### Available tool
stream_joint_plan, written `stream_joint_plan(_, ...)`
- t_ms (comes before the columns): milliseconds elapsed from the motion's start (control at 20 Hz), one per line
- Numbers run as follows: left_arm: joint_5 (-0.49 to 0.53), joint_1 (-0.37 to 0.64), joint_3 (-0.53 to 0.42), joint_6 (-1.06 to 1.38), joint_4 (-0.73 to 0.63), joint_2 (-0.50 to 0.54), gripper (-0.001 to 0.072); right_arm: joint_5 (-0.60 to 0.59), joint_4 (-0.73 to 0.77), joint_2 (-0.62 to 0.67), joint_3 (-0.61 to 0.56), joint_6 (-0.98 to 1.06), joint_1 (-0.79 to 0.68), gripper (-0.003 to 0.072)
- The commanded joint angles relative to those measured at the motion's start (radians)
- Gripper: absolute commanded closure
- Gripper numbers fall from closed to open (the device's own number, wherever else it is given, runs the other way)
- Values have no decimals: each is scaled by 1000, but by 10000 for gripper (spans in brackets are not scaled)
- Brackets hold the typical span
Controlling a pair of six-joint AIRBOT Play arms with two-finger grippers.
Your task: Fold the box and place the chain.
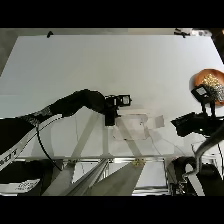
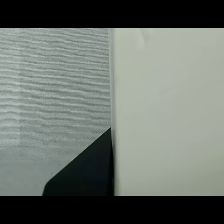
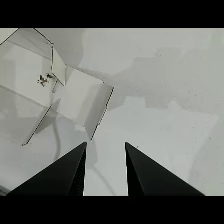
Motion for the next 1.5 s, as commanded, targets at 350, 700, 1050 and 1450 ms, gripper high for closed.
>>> stream_joint_plan(350,-2,0,0,0,1,-1,697,3,3,1,0,-13,0,410)
stream_joint_plan(700,-2,0,0,0,1,-1,697,10,166,1,0,-245,87,670)
stream_joint_plan(1050,-2,0,0,0,1,-1,697,-11,186,101,0,-261,478,672)
stream_joint_plan(1450,-2,0,0,0,1,-1,697,-156,-207,6,-90,-157,863,670)
